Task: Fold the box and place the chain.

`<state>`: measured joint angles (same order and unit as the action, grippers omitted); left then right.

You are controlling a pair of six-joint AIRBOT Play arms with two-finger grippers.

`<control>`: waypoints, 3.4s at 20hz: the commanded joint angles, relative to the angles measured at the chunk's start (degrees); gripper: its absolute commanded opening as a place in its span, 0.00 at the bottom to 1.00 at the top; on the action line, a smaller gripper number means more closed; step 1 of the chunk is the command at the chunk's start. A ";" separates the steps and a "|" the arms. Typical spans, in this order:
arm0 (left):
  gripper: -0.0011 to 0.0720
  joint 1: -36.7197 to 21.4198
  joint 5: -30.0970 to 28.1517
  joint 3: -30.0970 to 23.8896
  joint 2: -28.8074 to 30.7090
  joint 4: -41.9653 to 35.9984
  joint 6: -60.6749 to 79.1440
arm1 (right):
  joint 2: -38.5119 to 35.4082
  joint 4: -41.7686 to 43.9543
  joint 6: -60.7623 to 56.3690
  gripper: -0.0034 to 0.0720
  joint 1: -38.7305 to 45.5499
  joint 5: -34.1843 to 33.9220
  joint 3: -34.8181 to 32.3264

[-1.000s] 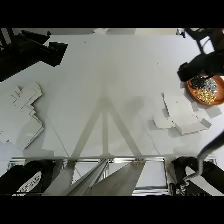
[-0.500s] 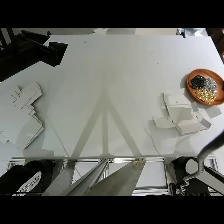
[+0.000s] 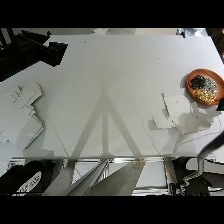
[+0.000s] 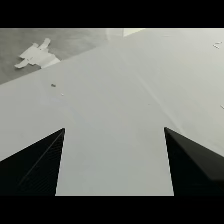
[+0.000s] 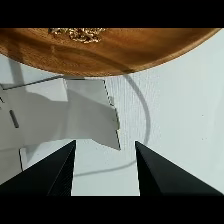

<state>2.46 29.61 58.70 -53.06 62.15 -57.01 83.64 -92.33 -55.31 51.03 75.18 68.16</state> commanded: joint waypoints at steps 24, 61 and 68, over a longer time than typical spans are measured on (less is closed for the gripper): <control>0.97 0.02 0.00 0.07 0.04 0.02 0.00 | 7.65 22.49 10.86 0.06 1.64 15.19 0.09; 0.97 0.02 0.00 0.07 0.04 0.02 0.00 | 7.61 89.31 49.81 0.06 -41.07 -33.68 -20.09; 0.97 0.02 0.00 0.07 0.04 0.02 0.00 | 7.61 89.31 49.79 0.06 -41.00 -30.99 -20.06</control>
<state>2.46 29.63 58.70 -53.06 62.17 -57.01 91.24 -3.40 -6.09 9.98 43.35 48.36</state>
